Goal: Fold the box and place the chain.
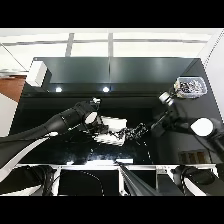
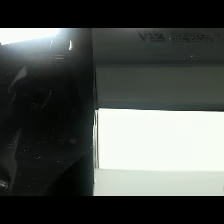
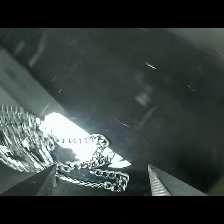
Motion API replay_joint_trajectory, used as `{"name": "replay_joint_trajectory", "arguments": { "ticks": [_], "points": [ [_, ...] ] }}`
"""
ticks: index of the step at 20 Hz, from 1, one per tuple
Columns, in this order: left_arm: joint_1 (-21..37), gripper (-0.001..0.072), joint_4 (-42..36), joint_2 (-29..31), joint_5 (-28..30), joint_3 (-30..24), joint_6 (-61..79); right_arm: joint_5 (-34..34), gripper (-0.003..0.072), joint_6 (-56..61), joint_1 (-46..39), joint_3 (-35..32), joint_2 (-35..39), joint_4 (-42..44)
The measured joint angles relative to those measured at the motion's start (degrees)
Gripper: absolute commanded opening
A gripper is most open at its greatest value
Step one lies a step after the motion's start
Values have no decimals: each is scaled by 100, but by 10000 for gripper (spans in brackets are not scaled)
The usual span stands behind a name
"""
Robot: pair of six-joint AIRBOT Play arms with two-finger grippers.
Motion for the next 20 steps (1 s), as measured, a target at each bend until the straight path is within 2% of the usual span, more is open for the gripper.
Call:
{"name": "replay_joint_trajectory", "arguments": {
  "ticks": [4,9,14,20],
  "points": [
    [0,37,-2,0,0,0,0,-538,718,-1934,627,-350,-151,568],
    [0,37,-2,0,0,0,0,-717,717,-3582,918,-457,-693,1412],
    [0,38,-2,0,-2,0,0,-699,716,-4577,977,-358,-1228,2135],
    [0,37,-2,0,0,0,0,-516,717,-5001,994,-306,-1620,2063]
  ]
}}
